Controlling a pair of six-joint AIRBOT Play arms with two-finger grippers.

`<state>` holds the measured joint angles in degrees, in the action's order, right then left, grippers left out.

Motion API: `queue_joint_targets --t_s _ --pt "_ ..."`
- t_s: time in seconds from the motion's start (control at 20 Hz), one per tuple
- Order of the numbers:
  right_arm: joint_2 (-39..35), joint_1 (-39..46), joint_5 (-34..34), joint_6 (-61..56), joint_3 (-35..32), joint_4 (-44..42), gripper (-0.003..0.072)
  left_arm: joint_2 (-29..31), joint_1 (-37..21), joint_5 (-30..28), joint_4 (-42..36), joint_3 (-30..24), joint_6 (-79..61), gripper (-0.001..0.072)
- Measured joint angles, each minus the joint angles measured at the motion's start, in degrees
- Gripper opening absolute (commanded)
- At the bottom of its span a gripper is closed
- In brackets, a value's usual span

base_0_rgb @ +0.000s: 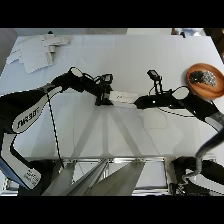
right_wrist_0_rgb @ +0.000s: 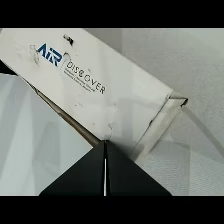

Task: Fold the box and place the chain.

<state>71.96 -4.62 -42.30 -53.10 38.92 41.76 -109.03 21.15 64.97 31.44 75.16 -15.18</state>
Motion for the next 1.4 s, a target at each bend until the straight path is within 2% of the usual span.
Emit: queue_joint_targets --t_s 0.15,0.5,0.7,1.0,1.15,1.4 --pt "-2.23 0.04 -1.01 -0.02 0.87 1.07 0.001 -0.02 0.0 0.09 -0.17 -0.02 0.39 0.0393" --pt "-11.74 0.02 0.42 0.0 7.65 2.43 0.0011 0.0 0.0 0.04 -0.13 -0.02 0.17 0.0393" --pt "-16.41 0.04 3.52 -3.41 9.16 13.7 0.0011 0.0 0.0 0.02 -0.11 -0.02 0.11 0.0393" --pt "-18.29 0.04 3.69 -20.63 9.66 39.28 0.0011 0.0 0.0 0.0 -0.09 -0.02 -0.02 0.0393" --pt "-18.47 0.04 2.97 -24.04 9.68 44.76 0.0011 -0.02 0.0 0.0 -0.09 -0.02 0.0 0.0393" --pt "-18.58 0.04 2.64 -26.14 9.68 48.13 0.0011 0.0 0.0 -0.02 -0.09 -0.02 0.02 0.0383"
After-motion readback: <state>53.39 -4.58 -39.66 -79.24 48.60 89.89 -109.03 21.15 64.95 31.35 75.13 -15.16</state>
